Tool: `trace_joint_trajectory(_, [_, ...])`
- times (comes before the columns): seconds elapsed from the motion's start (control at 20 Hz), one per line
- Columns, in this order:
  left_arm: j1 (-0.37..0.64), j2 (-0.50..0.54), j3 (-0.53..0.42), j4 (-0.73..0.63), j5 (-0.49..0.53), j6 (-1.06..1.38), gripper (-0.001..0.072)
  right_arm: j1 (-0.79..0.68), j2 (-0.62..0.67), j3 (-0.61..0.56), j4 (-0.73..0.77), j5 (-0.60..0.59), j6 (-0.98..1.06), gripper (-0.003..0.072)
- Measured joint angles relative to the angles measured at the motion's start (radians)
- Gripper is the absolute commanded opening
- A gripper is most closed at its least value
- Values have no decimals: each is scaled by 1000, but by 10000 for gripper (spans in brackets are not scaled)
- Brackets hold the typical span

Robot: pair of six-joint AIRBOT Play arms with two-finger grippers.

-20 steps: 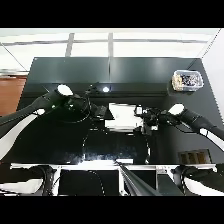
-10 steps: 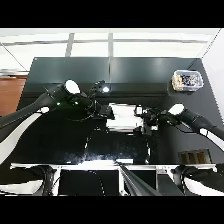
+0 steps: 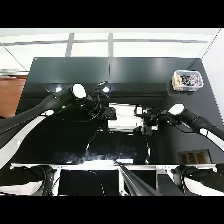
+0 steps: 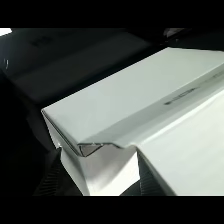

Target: Fold the box and place the chain.

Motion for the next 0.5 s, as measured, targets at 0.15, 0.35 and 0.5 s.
trace_joint_trajectory(0.15, [-10, 0, 0, 50, 42, -27, 540, 0, 0, 0, 0, 0, 0, 193])
trace_joint_trajectory(0.35, [-15, -2, 0, 69, 66, -59, 541, 0, 0, 0, 0, 0, 0, 193])
trace_joint_trajectory(0.5, [-20, -3, 0, 80, 75, -68, 540, 0, 0, 0, 0, 0, 0, 193])
